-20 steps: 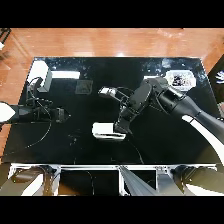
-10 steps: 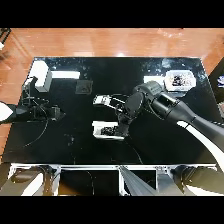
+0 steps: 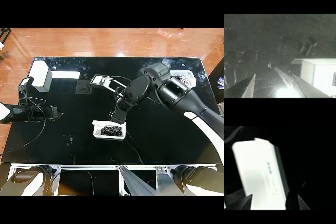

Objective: Fold the box and place the chain.

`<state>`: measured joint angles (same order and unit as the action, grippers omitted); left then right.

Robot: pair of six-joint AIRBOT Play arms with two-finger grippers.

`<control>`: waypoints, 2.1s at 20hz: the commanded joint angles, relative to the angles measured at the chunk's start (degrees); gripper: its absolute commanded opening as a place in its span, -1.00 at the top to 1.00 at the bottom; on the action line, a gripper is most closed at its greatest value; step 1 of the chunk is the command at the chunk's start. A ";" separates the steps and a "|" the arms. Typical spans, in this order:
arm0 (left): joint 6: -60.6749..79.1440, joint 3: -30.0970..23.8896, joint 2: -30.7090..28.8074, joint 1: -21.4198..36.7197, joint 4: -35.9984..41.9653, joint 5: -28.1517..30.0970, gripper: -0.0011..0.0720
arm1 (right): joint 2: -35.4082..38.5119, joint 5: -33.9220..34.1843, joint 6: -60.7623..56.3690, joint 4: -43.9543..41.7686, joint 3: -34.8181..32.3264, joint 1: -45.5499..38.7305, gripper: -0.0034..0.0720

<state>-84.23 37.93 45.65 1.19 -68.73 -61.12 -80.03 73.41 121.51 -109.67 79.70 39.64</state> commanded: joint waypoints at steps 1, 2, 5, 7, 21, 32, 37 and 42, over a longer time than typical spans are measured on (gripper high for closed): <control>0.02 0.00 0.04 0.09 0.02 -0.63 -0.57 | -2.36 2.47 1.57 -0.24 0.85 -2.08 -0.95; 0.02 0.00 0.04 0.09 0.02 -0.63 -0.57 | -3.52 4.68 3.39 -1.36 0.85 -2.01 -0.95; 0.02 0.00 0.04 0.09 0.00 -0.61 -0.57 | -5.88 10.51 8.17 -8.15 0.85 -1.99 -0.95; 0.02 0.00 0.04 0.09 -0.02 -0.61 -0.57 | -6.69 10.49 8.92 -7.72 0.37 -1.75 -0.95; -0.04 0.00 0.04 0.11 -0.09 -0.11 -0.57 | -7.30 5.01 6.54 1.27 -0.39 3.06 -0.95; -0.02 0.00 0.04 1.84 -0.13 -0.07 -0.57 | -4.87 8.28 1.33 3.21 -2.43 6.01 -0.95; 0.00 0.00 0.04 3.32 -0.28 -0.11 -0.57 | -4.26 7.96 0.35 4.00 -2.80 8.37 -0.95; 0.00 0.00 0.04 3.30 -0.31 -0.22 -0.57 | -4.17 5.64 0.39 5.57 -2.78 8.79 -0.95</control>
<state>-84.25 37.93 45.65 4.36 -68.99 -61.28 -84.31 80.34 122.04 -104.92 76.95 48.07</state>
